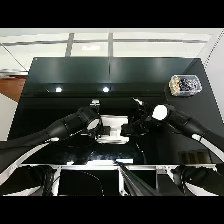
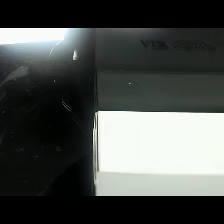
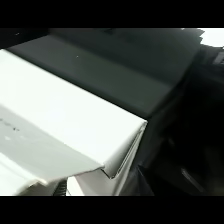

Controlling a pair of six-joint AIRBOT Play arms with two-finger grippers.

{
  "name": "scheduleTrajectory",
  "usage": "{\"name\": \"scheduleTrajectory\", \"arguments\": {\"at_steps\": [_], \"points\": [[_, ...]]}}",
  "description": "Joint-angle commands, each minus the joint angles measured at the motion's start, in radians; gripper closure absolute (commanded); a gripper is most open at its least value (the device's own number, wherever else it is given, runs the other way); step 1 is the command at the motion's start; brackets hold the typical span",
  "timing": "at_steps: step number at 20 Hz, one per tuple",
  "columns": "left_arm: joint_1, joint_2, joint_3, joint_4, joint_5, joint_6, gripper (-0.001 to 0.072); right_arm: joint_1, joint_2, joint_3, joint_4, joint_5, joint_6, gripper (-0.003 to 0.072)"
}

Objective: Fold the box and place the chain.

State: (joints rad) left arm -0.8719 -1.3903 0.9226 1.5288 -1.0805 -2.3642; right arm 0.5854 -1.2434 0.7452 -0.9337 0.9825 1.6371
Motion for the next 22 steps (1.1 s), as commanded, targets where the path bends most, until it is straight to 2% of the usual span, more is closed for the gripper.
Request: {"name": "scheduleTrajectory", "arguments": {"at_steps": [1, 5, 7, 8, 9, 10, 18, 19, 22], "points": [[0.0, 0.0, 0.0, 0.007, -0.001, 0.0, 0.0681, 0.095, 0.0, 0.068, -0.221, -0.016, 0.275, 0.0225], [0.0, 0.0, 0.0, 0.007, 0.0, 0.0, 0.0681, 0.164, 0.0, 0.109, -0.379, 0.04, 0.469, 0.0227], [0.0, 0.0, 0.0, 0.007, 0.0, 0.0, 0.0681, 0.189, 0.0, 0.125, -0.44, 0.085, 0.527, 0.0333], [0.0, 0.0, 0.0, 0.007, 0.0, 0.0, 0.0681, 0.199, 0.0, 0.128, -0.454, 0.093, 0.549, 0.0333], [0.0, 0.0, 0.0, 0.007, 0.0, 0.0, 0.0681, 0.208, -0.001, 0.128, -0.456, 0.093, 0.567, 0.0343], [0.0, 0.0, 0.0, 0.007, 0.0, 0.0, 0.0682, 0.214, -0.003, 0.128, -0.456, 0.09, 0.578, 0.0383], [0.0, 0.0, 0.0, 0.008, 0.003, 0.001, 0.0681, 0.237, -0.043, 0.128, -0.478, 0.061, 0.66, 0.0393], [0.0, 0.0, 0.0, 0.01, 0.003, 0.001, 0.0681, 0.244, -0.046, 0.129, -0.478, 0.059, 0.66, 0.045], [0.0, 0.0, 0.0, 0.011, 0.005, 0.001, 0.0681, 0.251, -0.057, 0.134, -0.485, 0.046, 0.669, 0.045]]}}
